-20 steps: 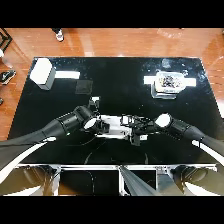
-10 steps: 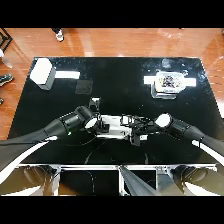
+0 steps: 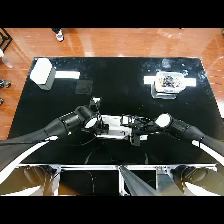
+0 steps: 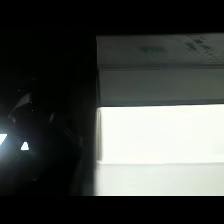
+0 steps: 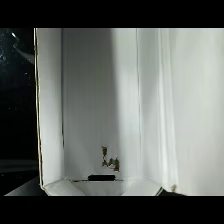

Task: Fold the box and place the chain.

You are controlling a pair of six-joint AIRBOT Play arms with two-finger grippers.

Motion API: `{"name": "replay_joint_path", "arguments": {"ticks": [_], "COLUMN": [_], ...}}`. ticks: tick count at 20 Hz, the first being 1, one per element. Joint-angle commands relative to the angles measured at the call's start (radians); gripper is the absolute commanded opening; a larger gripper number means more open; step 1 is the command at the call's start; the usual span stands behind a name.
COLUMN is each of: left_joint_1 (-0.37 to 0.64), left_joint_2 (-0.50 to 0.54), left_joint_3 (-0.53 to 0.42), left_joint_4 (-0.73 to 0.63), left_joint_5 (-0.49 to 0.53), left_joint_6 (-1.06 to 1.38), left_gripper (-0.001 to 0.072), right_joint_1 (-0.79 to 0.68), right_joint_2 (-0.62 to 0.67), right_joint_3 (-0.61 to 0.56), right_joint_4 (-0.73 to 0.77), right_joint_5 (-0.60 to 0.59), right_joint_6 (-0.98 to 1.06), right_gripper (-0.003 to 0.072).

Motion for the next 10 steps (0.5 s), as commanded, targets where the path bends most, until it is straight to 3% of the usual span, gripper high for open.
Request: {"name": "replay_joint_path", "arguments": {"ticks": [1, 4, 9, 10], "left_joint_1": [0.001, 0.001, 0.001, 0.001], "left_joint_2": [0.0, -0.001, -0.02, -0.022], "left_joint_3": [0.021, 0.031, 0.031, 0.031], "left_joint_4": [-0.004, 0.016, 0.016, 0.016], "left_joint_5": [-0.045, -0.034, -0.035, -0.037], "left_joint_6": [-0.002, -0.001, -0.001, -0.001], "left_gripper": [0.0492, 0.0535, 0.0526, 0.0428], "right_joint_1": [0.0, 0.0, 0.0, 0.0], "right_joint_2": [-0.001, -0.001, -0.001, -0.001], "right_joint_3": [-0.001, -0.001, -0.001, -0.001], "right_joint_4": [0.001, 0.001, 0.001, 0.001], "right_joint_5": [0.0, 0.0, 0.0, 0.0], "right_joint_6": [0.001, 0.001, 0.001, 0.001], "right_gripper": [0.0338, 0.0338, 0.0338, 0.0338]}}
